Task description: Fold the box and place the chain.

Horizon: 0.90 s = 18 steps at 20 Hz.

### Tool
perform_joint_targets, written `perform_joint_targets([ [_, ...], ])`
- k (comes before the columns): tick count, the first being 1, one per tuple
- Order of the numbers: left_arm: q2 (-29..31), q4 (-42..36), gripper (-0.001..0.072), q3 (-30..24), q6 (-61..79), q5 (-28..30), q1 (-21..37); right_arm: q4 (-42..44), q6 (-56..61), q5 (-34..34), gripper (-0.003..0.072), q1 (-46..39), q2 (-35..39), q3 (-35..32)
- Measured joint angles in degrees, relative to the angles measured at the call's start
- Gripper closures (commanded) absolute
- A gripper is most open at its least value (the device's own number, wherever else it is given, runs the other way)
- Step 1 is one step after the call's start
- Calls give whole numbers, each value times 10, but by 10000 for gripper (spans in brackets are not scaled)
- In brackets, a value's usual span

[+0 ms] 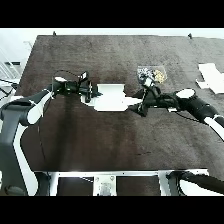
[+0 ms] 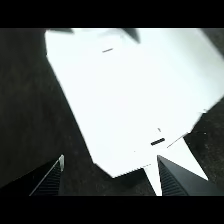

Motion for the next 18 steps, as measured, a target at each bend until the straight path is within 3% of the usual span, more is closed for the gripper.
perform_joint_targets([
  [8, 0, -3, 689, 0, 0, 0, 0, -96, -38, -75, 0, 77, -27, -5],
  [18, 0, -4, 689, 0, 0, 0, 0, -74, -42, -176, 1, 116, -67, -2],
])
